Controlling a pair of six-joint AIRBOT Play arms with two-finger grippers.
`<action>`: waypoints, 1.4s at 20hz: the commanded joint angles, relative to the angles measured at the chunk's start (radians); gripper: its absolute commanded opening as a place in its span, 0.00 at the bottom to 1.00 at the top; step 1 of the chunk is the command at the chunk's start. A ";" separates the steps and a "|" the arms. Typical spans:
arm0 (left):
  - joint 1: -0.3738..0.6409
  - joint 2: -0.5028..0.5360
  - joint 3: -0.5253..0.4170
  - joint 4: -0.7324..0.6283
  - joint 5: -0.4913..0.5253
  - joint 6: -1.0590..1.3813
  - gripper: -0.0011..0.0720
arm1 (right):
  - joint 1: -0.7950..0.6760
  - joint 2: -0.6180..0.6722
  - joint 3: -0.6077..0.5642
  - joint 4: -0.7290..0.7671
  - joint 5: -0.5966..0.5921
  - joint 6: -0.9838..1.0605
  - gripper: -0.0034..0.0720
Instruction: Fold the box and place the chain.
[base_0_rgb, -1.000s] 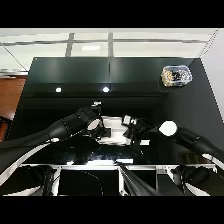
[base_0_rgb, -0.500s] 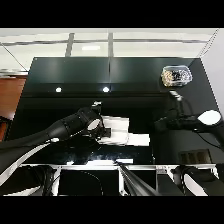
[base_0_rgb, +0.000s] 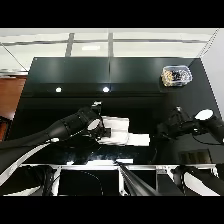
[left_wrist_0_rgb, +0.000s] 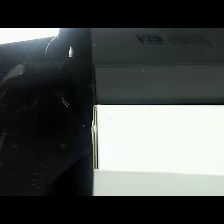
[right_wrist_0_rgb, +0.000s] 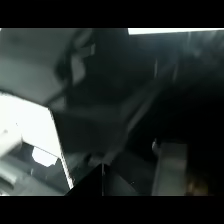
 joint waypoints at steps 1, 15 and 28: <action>-0.001 -0.001 0.000 0.000 -0.001 0.000 0.06 | 0.100 -0.090 -0.002 0.048 0.027 0.007 0.06; -0.001 -0.001 0.000 0.000 -0.001 0.000 0.06 | 0.244 -0.095 0.042 0.333 0.048 -0.275 0.90; -0.001 -0.001 0.000 0.001 0.000 0.000 0.06 | 0.580 -0.093 0.162 0.244 -0.318 0.123 0.76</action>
